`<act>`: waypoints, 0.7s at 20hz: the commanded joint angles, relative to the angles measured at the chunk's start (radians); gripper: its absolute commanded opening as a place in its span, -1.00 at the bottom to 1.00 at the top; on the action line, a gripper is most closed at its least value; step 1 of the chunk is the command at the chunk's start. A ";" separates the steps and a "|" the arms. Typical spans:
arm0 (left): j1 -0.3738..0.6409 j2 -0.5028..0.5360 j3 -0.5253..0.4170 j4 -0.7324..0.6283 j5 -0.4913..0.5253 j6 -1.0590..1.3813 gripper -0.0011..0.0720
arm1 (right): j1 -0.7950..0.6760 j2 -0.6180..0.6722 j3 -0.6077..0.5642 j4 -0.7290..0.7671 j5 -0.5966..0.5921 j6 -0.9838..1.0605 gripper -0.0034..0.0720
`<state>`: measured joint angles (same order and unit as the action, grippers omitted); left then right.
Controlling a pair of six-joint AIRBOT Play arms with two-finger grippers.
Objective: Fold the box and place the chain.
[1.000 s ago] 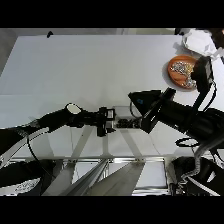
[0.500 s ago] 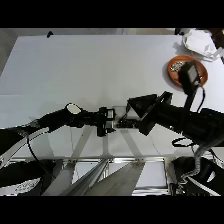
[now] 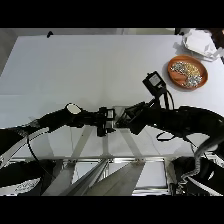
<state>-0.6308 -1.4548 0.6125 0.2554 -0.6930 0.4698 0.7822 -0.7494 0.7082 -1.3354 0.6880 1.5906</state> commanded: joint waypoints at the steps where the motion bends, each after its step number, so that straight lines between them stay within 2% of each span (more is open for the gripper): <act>1: 0.000 0.000 0.001 0.000 0.000 0.000 -0.74 | 0.001 -0.082 0.000 0.000 0.061 0.001 -0.88; 12: 0.000 0.000 0.001 0.000 0.000 0.000 -0.74 | 0.001 -0.304 0.000 -0.005 0.087 0.017 -0.87; 13: 0.000 0.000 0.001 0.000 0.000 0.000 -0.74 | 0.001 -0.309 0.000 -0.018 0.086 0.044 -0.85; 14: 0.000 0.000 0.001 0.000 0.000 0.000 -0.74 | 0.000 -0.308 0.000 -0.045 0.087 0.076 -0.68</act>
<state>-0.6312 -1.4548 0.6125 0.2554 -0.6930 0.4698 0.7822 -1.0328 0.7086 -1.3472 0.7700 1.6115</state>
